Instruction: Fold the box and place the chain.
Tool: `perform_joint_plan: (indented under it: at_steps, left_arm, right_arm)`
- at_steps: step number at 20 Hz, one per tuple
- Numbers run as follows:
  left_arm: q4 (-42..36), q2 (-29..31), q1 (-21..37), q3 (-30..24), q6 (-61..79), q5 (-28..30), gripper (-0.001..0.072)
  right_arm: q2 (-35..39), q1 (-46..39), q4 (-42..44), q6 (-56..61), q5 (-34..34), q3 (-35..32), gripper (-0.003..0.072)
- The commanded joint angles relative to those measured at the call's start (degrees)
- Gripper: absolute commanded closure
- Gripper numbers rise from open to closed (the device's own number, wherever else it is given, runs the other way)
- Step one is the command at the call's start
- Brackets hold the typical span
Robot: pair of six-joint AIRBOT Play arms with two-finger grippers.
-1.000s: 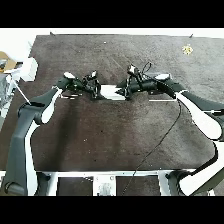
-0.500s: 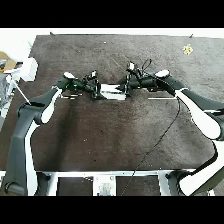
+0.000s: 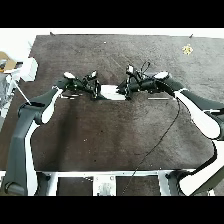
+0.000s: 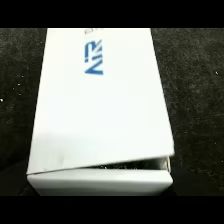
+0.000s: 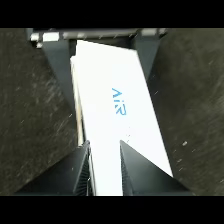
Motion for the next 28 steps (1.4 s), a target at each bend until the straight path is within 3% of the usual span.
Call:
perform_joint_plan:
  at_steps: [1, 4, 10, 11, 12, 24, 28]
  left_arm:
    - [0.0, 0.0, 0.1, 0.0, 0.0, 0.2, 0.0506]
    - [0.0, 0.0, 0.1, 0.0, 0.0, 0.2, 0.0506]
    - [0.0, 0.0, 0.1, 0.0, 0.0, 0.2, 0.0506]
    - [0.0, 0.0, 0.1, 0.0, 0.0, 0.2, 0.0506]
    - [0.0, 0.0, 0.1, 0.0, 0.0, 0.2, 0.0506]
    - [0.0, 0.0, 0.1, 0.0, 0.0, 0.2, 0.0506]
    - [0.0, 0.0, 0.1, 0.0, 0.0, 0.2, 0.0506]
  right_arm:
    - [0.0, 0.0, -1.8, 0.8, 0.8, -1.4, 0.0478]
    - [0.0, -0.2, 0.3, 0.8, 0.8, -1.0, 0.0478]
    - [1.8, -0.2, 14.6, 1.8, 5.0, -0.9, 0.0505]
    - [1.6, 0.0, 14.2, 3.3, 4.7, -0.9, 0.0650]
    - [1.4, 0.0, 14.0, 4.0, 4.5, -0.9, 0.0662]
    - [-2.6, 0.1, 0.2, 13.3, 0.3, 0.3, 0.0680]
    - [-2.6, 0.2, -0.4, 13.4, 0.2, 0.3, 0.0680]
